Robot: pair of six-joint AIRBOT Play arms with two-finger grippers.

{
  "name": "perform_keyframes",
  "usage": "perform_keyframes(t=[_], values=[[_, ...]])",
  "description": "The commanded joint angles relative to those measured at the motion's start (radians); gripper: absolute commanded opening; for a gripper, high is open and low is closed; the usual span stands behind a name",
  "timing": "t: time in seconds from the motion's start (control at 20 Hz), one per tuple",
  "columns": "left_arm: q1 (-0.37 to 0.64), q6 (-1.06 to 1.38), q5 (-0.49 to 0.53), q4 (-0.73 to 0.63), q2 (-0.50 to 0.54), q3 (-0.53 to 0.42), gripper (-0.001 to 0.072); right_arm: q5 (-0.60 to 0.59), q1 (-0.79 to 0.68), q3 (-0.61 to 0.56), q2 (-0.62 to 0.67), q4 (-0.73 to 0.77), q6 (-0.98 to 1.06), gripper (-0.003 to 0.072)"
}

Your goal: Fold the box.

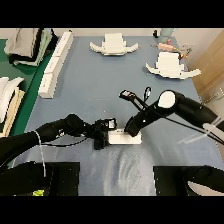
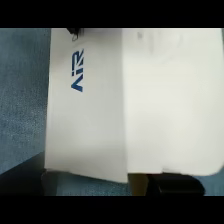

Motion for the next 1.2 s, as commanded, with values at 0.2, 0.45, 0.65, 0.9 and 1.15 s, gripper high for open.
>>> perform_keyframes(t=[0.2,0.45,0.65,0.9,1.15], values=[[0.000,0.000,0.000,0.000,0.001,0.000,0.0497,-0.416,0.232,-0.277,0.267,-0.028,-0.174,0.0005],[0.000,0.000,0.000,0.000,0.001,0.000,0.0497,-0.489,0.301,-0.298,0.286,-0.163,-0.191,0.0088],[0.000,0.000,0.000,0.000,0.001,0.000,0.0497,-0.483,0.304,-0.296,0.300,-0.256,-0.203,0.0378],[0.000,0.000,0.000,0.000,0.001,0.000,0.0497,-0.482,0.304,-0.297,0.301,-0.355,-0.261,0.0528],[0.001,0.000,0.000,0.000,0.001,0.000,0.0497,-0.482,0.304,-0.297,0.297,-0.369,-0.392,0.0528]])
